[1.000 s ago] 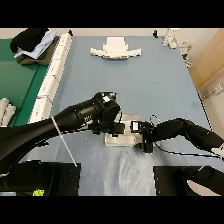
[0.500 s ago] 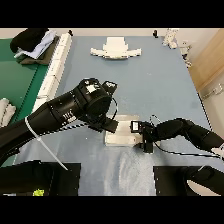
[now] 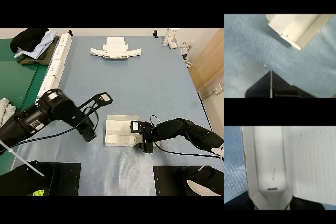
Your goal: Fold the box.
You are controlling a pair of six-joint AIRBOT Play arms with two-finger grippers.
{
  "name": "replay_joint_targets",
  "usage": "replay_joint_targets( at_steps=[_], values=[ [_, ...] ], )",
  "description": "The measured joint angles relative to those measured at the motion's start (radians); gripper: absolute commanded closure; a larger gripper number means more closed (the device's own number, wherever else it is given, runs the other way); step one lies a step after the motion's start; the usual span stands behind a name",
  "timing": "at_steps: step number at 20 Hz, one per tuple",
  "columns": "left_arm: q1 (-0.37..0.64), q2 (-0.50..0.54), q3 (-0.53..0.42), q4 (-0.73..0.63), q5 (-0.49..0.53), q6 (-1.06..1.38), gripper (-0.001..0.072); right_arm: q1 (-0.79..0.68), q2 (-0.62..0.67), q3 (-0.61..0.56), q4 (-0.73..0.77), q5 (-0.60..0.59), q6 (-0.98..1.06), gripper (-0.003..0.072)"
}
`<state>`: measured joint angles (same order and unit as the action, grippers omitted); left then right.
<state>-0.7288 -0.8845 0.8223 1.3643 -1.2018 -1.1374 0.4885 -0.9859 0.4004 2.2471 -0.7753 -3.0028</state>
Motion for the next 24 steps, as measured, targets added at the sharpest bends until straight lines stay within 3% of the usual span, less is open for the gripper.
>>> replay_joint_targets(
  at_steps=[1, 5, 8, 12, 17, 24],
  values=[
    [0.049, 0.023, -0.046, -0.057, 0.024, 0.137, 0.0019, 0.0, 0.0, 0.0, 0.0, 0.0, 0.0, 0.0169],
    [0.183, 0.068, -0.215, -0.297, 0.173, 0.604, 0.0018, 0.0, 0.0, 0.0, 0.0, 0.0, 0.0, 0.0169],
    [0.217, 0.07, -0.322, -0.496, 0.294, 0.909, 0.0018, 0.0, 0.0, 0.0, 0.0, 0.0, 0.0, 0.0169],
    [0.23, 0.017, -0.406, -0.697, 0.372, 1.205, 0.0018, 0.0, 0.0, 0.0, 0.0, 0.0, 0.0, 0.0169],
    [0.235, -0.06, -0.434, -0.816, 0.45, 1.341, 0.0018, 0.0, 0.0, 0.0, 0.0, 0.0, 0.0, 0.0169],
    [0.224, -0.093, -0.44, -0.878, 0.501, 1.378, 0.0018, 0.0, 0.0, 0.0, 0.0, 0.0, 0.0, 0.0169]
  ],
)
